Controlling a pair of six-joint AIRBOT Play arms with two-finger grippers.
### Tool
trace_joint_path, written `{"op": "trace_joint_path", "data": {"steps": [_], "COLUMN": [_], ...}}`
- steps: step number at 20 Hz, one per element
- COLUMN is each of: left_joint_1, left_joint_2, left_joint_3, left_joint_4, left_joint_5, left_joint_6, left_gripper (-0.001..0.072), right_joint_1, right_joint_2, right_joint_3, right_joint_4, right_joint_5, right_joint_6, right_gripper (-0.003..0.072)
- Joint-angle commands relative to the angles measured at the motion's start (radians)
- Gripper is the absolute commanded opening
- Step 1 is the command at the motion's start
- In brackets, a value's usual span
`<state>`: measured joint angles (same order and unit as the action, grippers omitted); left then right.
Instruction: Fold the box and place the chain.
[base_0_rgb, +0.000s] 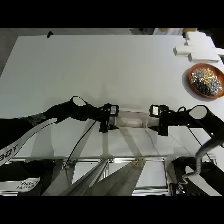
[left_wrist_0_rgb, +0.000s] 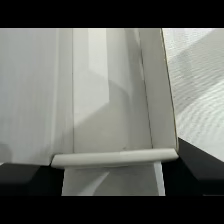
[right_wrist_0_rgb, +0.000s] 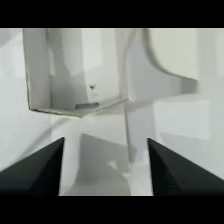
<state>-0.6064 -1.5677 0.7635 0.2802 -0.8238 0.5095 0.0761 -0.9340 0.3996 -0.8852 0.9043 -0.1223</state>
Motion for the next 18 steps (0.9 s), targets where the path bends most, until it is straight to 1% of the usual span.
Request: {"op": "trace_joint_path", "data": {"steps": [1,2,3,4,5,7,8,9,10,13,14,15,16,18], "left_joint_1": [0.000,0.000,0.000,0.000,0.000,0.000,0.000,0.000,0.000,0.000,0.000,0.000,0.000,0.000], "left_joint_2": [0.000,0.000,0.000,0.000,0.000,0.000,0.000,0.000,0.000,0.000,0.000,0.000,0.000,0.000], "left_joint_3": [0.000,0.000,0.000,0.000,0.000,0.000,0.000,0.000,0.000,0.000,0.000,0.000,0.000,0.000], "left_joint_4": [-0.003,-0.003,-0.003,-0.003,-0.003,-0.003,-0.003,-0.003,-0.003,-0.003,-0.003,-0.003,-0.003,-0.003], "left_joint_5": [0.004,0.004,0.003,0.004,0.004,0.000,0.001,0.001,0.000,0.000,0.000,0.000,0.000,0.001], "left_joint_6": [-0.001,-0.001,-0.002,-0.002,-0.001,-0.001,-0.002,-0.001,-0.001,-0.002,-0.001,-0.001,-0.002,-0.002], "left_gripper": [0.0208,0.0208,0.0208,0.0208,0.0208,0.0208,0.0208,0.0208,0.0208,0.0208,0.0208,0.0208,0.0208,0.0208], "right_joint_1": [0.001,0.001,0.001,0.001,0.001,0.002,0.010,0.029,0.055,0.153,0.176,0.192,0.198,0.198], "right_joint_2": [0.123,0.156,0.181,0.201,0.209,0.200,0.187,0.167,0.141,0.008,-0.039,-0.090,-0.137,-0.201], "right_joint_3": [0.001,0.001,0.001,0.001,0.001,0.000,0.000,0.000,0.000,0.000,0.000,0.000,0.000,0.000], "right_joint_4": [-0.055,-0.034,-0.002,0.054,0.126,0.322,0.412,0.468,0.504,0.654,0.716,0.768,0.793,0.768], "right_joint_5": [0.071,0.082,0.085,0.099,0.111,0.100,0.070,0.011,-0.070,-0.382,-0.461,-0.510,-0.516,-0.505], "right_joint_6": [0.077,0.084,0.104,0.118,0.118,0.117,0.114,0.114,0.114,0.129,0.148,0.154,0.156,0.239], "right_gripper": [0.0383,0.0357,0.0268,0.0101,0.0016,0.0016,0.0016,0.0016,0.0016,0.0015,0.0015,0.0015,0.0015,0.0015]}}
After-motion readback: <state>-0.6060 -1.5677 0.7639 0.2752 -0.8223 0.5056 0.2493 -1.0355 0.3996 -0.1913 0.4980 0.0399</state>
